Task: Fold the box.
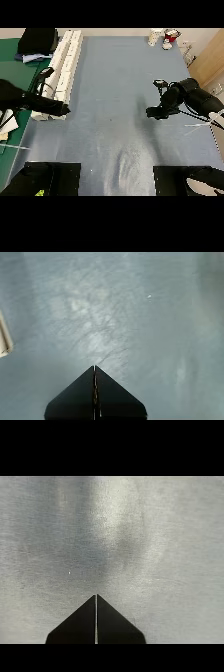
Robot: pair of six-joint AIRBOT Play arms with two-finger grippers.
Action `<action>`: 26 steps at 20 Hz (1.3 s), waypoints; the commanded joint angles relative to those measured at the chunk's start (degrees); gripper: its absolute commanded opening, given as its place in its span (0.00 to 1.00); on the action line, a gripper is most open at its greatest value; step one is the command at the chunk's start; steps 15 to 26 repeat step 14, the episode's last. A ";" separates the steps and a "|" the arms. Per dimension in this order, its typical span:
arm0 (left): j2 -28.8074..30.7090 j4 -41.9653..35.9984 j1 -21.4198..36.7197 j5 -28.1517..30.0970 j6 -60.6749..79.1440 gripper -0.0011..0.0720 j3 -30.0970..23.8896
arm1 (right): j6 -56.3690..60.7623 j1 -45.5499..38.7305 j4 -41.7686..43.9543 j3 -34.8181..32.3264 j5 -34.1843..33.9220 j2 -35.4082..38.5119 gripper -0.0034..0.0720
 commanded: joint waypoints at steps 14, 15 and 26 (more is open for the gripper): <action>-16.72 -2.75 -17.09 11.69 -4.35 0.03 5.57 | 0.00 -0.02 0.00 0.04 0.00 0.00 0.06; -16.72 -2.75 -17.09 11.69 -4.35 0.03 5.57 | 0.00 -0.02 0.00 0.04 0.00 0.00 0.06; -16.72 -2.75 -17.09 11.69 -4.35 0.03 5.57 | 0.00 -0.02 0.00 0.04 0.00 0.00 0.06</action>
